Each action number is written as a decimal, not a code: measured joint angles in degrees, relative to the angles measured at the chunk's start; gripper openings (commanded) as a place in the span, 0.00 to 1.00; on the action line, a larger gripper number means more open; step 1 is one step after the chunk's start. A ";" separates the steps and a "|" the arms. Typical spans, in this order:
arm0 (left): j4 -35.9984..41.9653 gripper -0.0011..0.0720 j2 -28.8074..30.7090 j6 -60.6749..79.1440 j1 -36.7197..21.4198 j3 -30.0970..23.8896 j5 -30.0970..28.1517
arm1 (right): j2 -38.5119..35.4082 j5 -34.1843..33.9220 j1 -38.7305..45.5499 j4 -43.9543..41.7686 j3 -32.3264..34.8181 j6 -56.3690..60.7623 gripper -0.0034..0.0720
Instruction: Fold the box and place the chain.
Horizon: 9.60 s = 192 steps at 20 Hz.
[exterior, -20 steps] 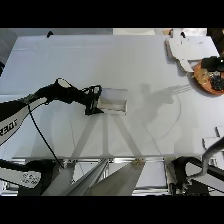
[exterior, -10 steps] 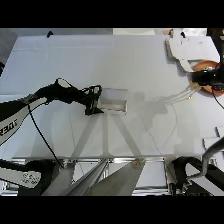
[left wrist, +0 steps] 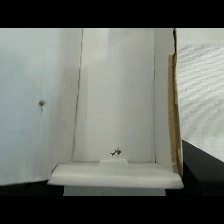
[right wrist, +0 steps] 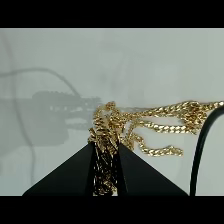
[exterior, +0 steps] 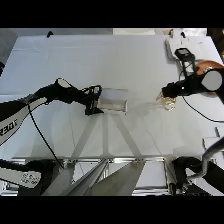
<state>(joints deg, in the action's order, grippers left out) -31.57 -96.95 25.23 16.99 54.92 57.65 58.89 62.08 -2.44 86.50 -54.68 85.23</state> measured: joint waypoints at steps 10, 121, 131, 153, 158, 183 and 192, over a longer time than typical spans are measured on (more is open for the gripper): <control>0.00 0.45 0.00 0.00 0.00 0.00 0.00 | 3.13 -4.31 -19.67 -0.20 0.70 3.04 0.05; 0.00 0.45 0.00 0.00 0.00 0.00 0.02 | 7.02 -33.48 -24.30 -26.75 4.83 -56.13 0.05; 0.02 0.45 0.00 0.00 0.00 0.00 0.00 | 10.29 -43.69 -29.31 -26.95 4.81 -54.18 0.05; -0.09 0.45 0.00 0.07 0.02 -0.02 0.20 | 16.70 -33.81 -27.80 -26.51 4.83 -44.37 0.49; -0.02 0.45 0.02 0.04 0.02 -0.02 0.07 | 8.63 -26.53 -19.82 -26.38 4.81 -44.30 0.49; 0.02 0.45 0.00 0.00 0.02 -0.02 0.02 | 22.12 -15.47 0.31 -60.78 13.35 -115.43 0.38; 0.00 0.45 0.02 0.00 0.00 -0.02 0.04 | 22.40 -15.78 -1.33 -64.83 13.33 -119.80 0.06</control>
<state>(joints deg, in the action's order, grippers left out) -31.57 -96.92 25.23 16.99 54.89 57.69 81.30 46.30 -3.77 21.67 -41.34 -34.57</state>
